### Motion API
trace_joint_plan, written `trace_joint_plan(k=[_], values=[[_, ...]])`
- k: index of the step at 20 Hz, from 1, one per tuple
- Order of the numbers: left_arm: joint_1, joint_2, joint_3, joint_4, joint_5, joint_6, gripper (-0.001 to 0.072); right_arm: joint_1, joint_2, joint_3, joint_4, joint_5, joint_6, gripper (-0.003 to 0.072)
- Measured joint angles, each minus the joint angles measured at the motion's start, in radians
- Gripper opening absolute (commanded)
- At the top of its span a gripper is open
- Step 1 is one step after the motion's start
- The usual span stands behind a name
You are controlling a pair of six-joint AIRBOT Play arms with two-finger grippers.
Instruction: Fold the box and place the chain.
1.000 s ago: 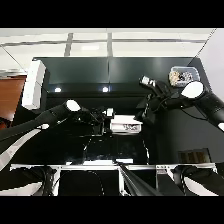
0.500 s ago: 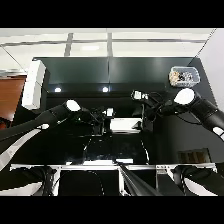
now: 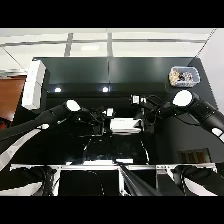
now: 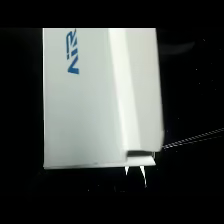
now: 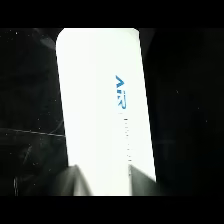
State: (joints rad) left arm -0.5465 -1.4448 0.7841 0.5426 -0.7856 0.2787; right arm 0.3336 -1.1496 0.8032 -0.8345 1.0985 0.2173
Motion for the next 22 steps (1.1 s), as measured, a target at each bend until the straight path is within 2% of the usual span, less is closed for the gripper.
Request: trace_joint_plan(k=[14,15,16,22], values=[[0.000,0.000,0.000,0.000,0.000,0.002,0.0418,0.000,0.000,-0.016,-0.005,0.016,0.006,0.0258],[0.000,0.000,0.000,0.000,0.000,0.002,0.0418,0.000,0.000,-0.018,-0.005,0.016,0.006,0.0192],[0.000,0.000,0.000,0.001,0.000,0.002,0.0418,0.000,0.000,-0.018,-0.005,0.014,0.007,0.0178],[0.000,0.000,0.000,0.000,0.000,0.002,0.0418,0.000,0.006,-0.019,-0.007,-0.002,0.014,0.0178]])
